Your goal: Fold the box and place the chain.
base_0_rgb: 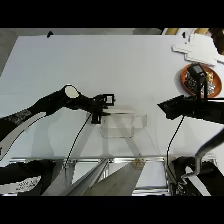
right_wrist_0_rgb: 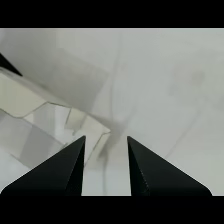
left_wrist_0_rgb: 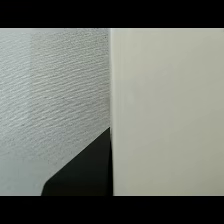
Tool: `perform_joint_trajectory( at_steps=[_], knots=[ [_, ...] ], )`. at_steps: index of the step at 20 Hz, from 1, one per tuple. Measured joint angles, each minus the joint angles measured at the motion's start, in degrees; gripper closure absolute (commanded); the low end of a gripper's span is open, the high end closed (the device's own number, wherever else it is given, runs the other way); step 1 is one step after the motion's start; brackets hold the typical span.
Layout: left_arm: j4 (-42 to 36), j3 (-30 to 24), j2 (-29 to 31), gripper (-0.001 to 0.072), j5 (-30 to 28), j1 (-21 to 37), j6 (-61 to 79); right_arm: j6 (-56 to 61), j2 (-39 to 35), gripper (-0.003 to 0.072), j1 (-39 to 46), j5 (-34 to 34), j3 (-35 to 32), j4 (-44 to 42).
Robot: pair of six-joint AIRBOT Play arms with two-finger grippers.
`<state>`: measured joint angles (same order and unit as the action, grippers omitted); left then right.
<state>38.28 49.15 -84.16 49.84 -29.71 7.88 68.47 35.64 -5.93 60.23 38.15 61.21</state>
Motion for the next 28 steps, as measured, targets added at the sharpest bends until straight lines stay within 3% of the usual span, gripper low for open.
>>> perform_joint_trajectory(
  at_steps=[28],
  knots=[
    [-2.8, 0.0, -1.1, 0.0708, 0.1, 0.0, -0.6, 0.0, 0.0, 0.0391, 0.0, -1.4, 0.0, 4.0]
  ],
)
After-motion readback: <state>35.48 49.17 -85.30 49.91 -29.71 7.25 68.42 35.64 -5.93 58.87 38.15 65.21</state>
